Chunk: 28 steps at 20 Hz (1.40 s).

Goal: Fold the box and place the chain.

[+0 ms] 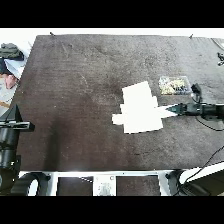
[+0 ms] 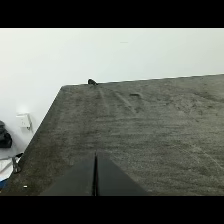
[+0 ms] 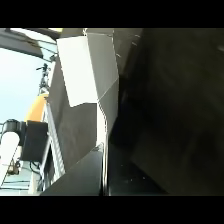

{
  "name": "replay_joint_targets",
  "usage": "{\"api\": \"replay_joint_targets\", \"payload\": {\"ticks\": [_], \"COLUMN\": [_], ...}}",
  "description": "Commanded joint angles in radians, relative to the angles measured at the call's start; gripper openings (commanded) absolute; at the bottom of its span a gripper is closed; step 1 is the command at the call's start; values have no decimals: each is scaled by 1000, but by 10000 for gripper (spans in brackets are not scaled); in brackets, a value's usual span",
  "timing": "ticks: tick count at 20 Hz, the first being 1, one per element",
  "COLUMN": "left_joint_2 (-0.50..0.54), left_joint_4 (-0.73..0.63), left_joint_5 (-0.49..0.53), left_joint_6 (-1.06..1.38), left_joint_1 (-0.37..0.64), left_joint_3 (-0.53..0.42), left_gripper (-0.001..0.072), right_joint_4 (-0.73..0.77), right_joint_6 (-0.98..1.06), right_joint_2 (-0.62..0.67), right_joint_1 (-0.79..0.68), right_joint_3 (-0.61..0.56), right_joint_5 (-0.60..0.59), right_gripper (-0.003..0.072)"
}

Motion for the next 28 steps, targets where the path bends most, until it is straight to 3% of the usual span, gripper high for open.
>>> {"api": "replay_joint_targets", "payload": {"ticks": [1,3,6,9,14,16,20,21,23,24,28], "left_joint_2": [1,1,1,1,1,-1,-30,-65,-186,-274,-679], "left_joint_4": [2,1,1,0,2,-4,-8,-7,-6,-7,-6], "left_joint_5": [16,9,1,-9,-153,-216,-254,-253,-272,-285,-375], "left_joint_6": [1,0,0,-2,12,31,21,2,0,0,-2], "left_joint_1": [0,0,0,0,0,0,0,0,0,0,0], "left_joint_3": [1,1,1,2,2,2,10,27,92,139,344], "left_gripper": [14,14,14,14,15,264,269,324,327,377,375], "right_joint_4": [230,345,451,457,512,509,505,506,505,506,502], "right_joint_6": [-101,-103,-110,-104,-106,-109,-109,-109,-109,-109,-109], "right_joint_2": [16,16,17,17,17,17,17,17,17,17,18], "right_joint_1": [134,193,291,401,550,579,612,618,622,622,622], "right_joint_3": [-73,-93,-91,-91,-84,-72,-57,-57,-57,-56,-40], "right_joint_5": [-114,-244,-296,-431,-639,-697,-760,-774,-789,-792,-789], "right_gripper": [-13,-13,-13,-14,-13,-13,-13,-13,-13,-13,-13]}}
